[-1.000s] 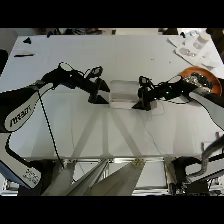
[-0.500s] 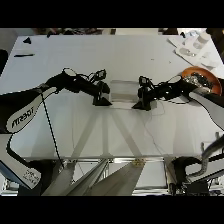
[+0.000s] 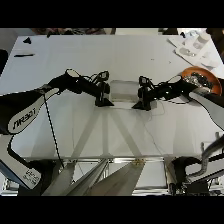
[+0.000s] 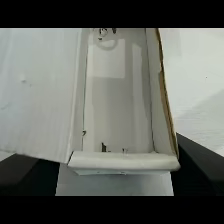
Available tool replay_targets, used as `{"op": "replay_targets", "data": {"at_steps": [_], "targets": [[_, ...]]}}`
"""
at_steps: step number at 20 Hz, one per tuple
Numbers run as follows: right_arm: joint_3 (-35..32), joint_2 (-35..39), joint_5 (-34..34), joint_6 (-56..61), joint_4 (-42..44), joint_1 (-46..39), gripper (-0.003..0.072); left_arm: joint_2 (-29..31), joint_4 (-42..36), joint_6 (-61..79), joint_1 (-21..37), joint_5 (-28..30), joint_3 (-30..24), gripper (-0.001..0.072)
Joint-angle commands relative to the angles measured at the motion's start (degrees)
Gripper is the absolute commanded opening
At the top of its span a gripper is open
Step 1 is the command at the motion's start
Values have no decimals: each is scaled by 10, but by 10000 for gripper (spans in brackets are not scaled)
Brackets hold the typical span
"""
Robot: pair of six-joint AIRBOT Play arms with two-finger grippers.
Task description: Fold the box and place the chain.
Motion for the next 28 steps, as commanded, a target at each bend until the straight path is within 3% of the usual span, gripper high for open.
{"op": "replay_targets", "data": {"at_steps": [1,4,17,18,20,21,28], "targets": [[0,0,0,0,0,0,403,2,12,-8,-7,15,0,696],[0,0,0,0,0,0,403,3,23,-25,-17,37,0,696],[0,0,0,0,0,0,403,4,43,-26,-25,38,0,690],[0,0,0,0,0,0,403,4,42,-26,-25,38,0,618],[0,0,0,0,0,0,403,4,42,-26,-25,37,0,300],[0,0,0,0,0,0,403,4,43,-26,-25,37,0,257],[0,0,0,0,0,0,403,4,42,-26,-25,37,0,257]]}}
